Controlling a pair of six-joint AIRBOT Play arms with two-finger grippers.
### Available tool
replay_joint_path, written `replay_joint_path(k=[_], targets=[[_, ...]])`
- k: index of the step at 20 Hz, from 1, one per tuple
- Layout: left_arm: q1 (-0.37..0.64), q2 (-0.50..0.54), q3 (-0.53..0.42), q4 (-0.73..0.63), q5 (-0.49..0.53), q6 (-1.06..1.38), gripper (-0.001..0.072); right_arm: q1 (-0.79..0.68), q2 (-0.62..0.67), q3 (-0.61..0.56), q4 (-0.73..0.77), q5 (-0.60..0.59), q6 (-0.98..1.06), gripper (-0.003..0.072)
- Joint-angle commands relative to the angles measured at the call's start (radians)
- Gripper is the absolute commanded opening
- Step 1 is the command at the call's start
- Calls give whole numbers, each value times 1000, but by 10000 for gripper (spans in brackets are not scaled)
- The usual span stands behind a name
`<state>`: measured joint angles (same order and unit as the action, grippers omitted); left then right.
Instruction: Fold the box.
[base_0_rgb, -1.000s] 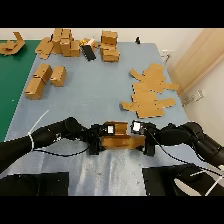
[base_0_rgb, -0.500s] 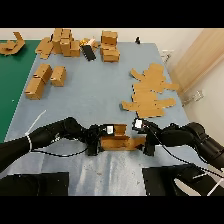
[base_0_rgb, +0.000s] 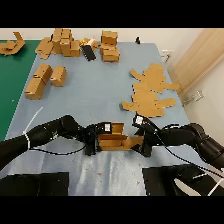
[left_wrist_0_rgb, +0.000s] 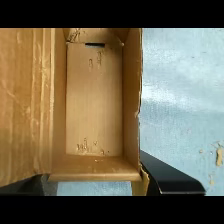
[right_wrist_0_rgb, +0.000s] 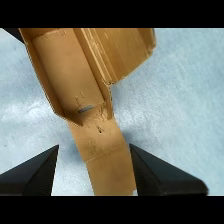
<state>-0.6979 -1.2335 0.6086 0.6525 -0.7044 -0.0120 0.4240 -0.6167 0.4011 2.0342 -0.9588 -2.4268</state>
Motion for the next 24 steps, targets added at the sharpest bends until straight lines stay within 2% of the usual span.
replay_joint_path(k=[1, 5, 10, 15, 24], targets=[[19, 2, 1, -2, -74, 24, 416, 1, 1, 1, 40, 1, 3, 703], [18, 14, 1, 3, -70, 23, 416, 1, 1, 1, 82, 2, 3, 702], [18, 66, 1, 50, 8, 20, 416, 1, 1, 1, 83, 35, 3, 702], [18, 66, -20, 96, 36, -16, 416, 1, 0, 1, 84, 44, 3, 702], [18, 66, -66, 91, 76, -60, 416, 2, 0, 0, 123, 70, 3, 697]])
